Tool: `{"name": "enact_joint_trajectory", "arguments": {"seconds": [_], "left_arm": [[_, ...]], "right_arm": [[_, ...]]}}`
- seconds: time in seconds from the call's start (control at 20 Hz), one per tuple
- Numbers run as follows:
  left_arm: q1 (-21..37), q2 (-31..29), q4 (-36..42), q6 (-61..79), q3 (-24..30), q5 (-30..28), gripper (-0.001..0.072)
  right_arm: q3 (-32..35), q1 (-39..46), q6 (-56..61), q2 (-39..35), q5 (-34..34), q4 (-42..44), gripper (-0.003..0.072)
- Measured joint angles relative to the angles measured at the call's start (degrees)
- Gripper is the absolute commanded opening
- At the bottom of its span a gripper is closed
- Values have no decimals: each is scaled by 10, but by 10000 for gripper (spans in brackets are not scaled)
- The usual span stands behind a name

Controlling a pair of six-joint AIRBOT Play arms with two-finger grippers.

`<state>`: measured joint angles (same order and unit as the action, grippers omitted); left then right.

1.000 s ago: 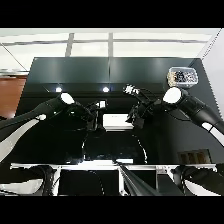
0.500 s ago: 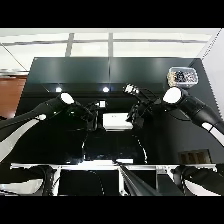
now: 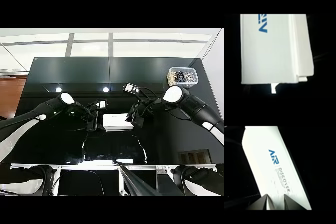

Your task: Fold the box and place the chain.

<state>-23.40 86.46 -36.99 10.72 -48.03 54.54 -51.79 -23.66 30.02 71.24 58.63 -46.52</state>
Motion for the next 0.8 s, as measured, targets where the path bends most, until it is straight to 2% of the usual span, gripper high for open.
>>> {"name": "enact_joint_trajectory", "arguments": {"seconds": [0.1, 0.15, 0.4, 0.45, 0.5, 0.8], "left_arm": [[0, 0, 0, 0, 0, 0, 351], [0, 0, 0, 0, 0, 0, 351], [0, 0, 0, 0, 0, 0, 351], [0, 0, 0, -1, 0, 0, 351], [0, 0, 0, -1, 0, 0, 351], [0, 0, 0, -1, 0, -1, 352]], "right_arm": [[-1, 0, 0, 0, 0, -3, 222], [-1, 0, 0, 0, -2, -4, 329], [-1, 0, 0, 0, -8, -24, 335], [-1, 0, 0, 0, -9, -26, 327], [-1, 0, 0, 0, -10, -28, 166], [-1, -1, -2, 0, -17, -30, 157]]}}
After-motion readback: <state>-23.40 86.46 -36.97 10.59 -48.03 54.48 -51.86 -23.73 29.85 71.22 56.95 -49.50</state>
